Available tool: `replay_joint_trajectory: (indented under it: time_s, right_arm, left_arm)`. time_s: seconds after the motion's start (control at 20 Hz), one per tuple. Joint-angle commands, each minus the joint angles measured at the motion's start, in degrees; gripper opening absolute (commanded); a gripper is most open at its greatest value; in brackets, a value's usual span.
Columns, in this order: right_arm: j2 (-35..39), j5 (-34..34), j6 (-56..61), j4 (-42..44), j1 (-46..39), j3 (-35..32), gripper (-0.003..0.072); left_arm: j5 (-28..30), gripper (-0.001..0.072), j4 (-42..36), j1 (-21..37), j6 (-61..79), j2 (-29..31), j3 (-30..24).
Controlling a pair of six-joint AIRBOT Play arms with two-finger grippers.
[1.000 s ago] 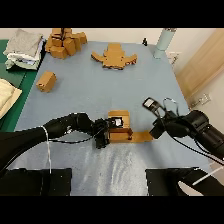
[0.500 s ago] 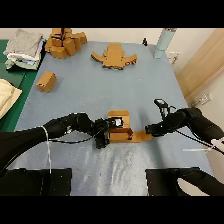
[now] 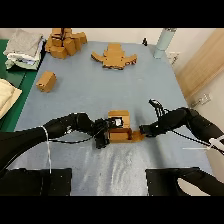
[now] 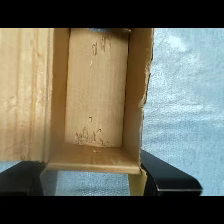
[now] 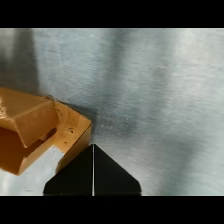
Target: Fold the box.
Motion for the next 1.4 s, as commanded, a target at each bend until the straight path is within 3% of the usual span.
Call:
replay_joint_trajectory:
  time_s: [0.0, 0.2, 0.25, 0.35, 0.4, 0.8, 0.85, 0.9, 1.15, 1.2, 1.35]
  right_arm:
    - [0.13, -0.04, -4.33, 4.52, 0.04, 0.39, 0.0006]
    - [0.13, -0.81, -4.33, 6.60, 0.04, 2.40, 0.0014]
    - [0.13, -1.09, -4.33, 7.15, 0.04, 2.84, 0.0070]
    - [0.11, -1.64, -4.31, 7.87, 0.07, 3.10, 0.0280]
    - [0.11, -1.66, -4.31, 8.11, 0.07, 3.10, 0.0301]
    - [0.11, -3.69, -4.33, 10.19, 0.07, 3.10, 0.0310]
    - [0.00, -4.31, -4.33, 10.19, 0.07, 3.10, 0.0424]
    - [0.00, -4.55, -4.33, 10.32, 0.31, 3.10, 0.0481]
    - [-0.83, 2.36, 1.44, 8.66, 7.87, 3.15, 0.0471]
    - [-1.75, 3.56, 5.57, 5.81, 9.75, 3.50, 0.0423]
    - [-4.74, 3.37, 15.93, -4.70, 15.41, 6.78, 0.0421]
  left_arm:
    - [0.00, 0.0378, 0.02, 0.00, 0.00, -0.04, 0.02]
    - [0.00, 0.0379, 0.02, 0.00, 0.02, -0.04, 0.02]
    - [0.00, 0.0379, 0.02, 0.00, 0.00, -0.04, 0.02]
    - [0.00, 0.0378, 0.02, 0.00, 0.00, -0.04, 0.02]
    - [0.00, 0.0378, 0.02, 0.00, 0.00, -0.04, 0.02]
    - [0.00, 0.0378, 0.02, 0.00, 0.00, -0.04, 0.02]
    - [0.00, 0.0379, 0.02, 0.00, 0.00, -0.04, 0.02]
    - [0.00, 0.0378, 0.02, 0.00, 0.00, -0.04, 0.02]
    - [0.00, 0.0379, 0.02, 0.00, 0.02, -0.04, 0.02]
    - [0.00, 0.0378, 0.02, 0.00, 0.00, -0.04, 0.02]
    - [0.00, 0.0378, 0.02, 0.00, 0.00, -0.04, 0.02]
